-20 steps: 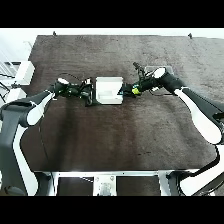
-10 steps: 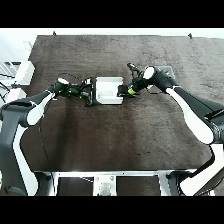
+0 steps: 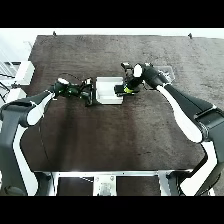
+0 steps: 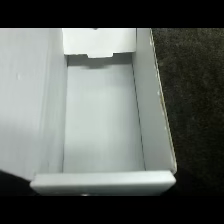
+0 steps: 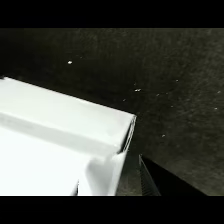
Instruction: Fold the box and place the chain.
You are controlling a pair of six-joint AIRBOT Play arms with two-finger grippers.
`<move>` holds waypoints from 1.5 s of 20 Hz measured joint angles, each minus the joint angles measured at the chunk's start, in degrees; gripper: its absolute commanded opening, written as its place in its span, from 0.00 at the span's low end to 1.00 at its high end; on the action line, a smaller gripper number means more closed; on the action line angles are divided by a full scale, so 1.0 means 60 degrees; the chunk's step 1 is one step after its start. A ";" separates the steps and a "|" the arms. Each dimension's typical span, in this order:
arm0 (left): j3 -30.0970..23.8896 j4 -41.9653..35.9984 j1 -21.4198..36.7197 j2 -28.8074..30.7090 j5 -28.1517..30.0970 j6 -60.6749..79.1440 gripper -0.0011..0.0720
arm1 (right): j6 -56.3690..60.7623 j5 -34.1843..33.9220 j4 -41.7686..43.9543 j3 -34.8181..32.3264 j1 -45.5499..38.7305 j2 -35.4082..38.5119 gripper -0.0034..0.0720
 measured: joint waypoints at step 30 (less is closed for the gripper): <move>0.0000 0.0011 -0.0011 0.0000 -0.0026 0.0018 0.49 | 0.1650 0.1894 -0.1443 0.1490 0.0583 -0.1082 0.35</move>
